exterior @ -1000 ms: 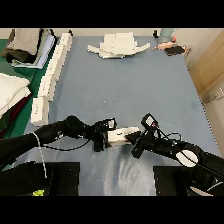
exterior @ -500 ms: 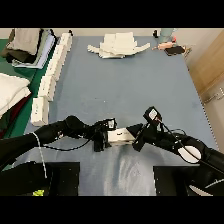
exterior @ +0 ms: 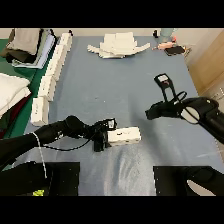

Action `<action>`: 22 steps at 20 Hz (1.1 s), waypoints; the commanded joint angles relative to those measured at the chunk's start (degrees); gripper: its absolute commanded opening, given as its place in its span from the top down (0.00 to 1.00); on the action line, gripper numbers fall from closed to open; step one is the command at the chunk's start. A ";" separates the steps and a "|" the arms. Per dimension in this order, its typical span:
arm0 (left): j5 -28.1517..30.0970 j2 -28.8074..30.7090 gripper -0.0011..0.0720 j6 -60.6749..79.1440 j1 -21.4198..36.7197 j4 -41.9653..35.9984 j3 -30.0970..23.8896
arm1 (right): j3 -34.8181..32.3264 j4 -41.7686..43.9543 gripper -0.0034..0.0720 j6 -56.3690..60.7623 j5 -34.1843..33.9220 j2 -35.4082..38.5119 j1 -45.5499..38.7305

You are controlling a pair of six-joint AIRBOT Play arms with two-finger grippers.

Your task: Fold the box.

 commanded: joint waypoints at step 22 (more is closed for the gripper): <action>0.59 1.14 0.14 -3.34 0.13 0.11 1.53 | 8.72 -3.30 0.95 16.81 10.38 -10.36 -2.25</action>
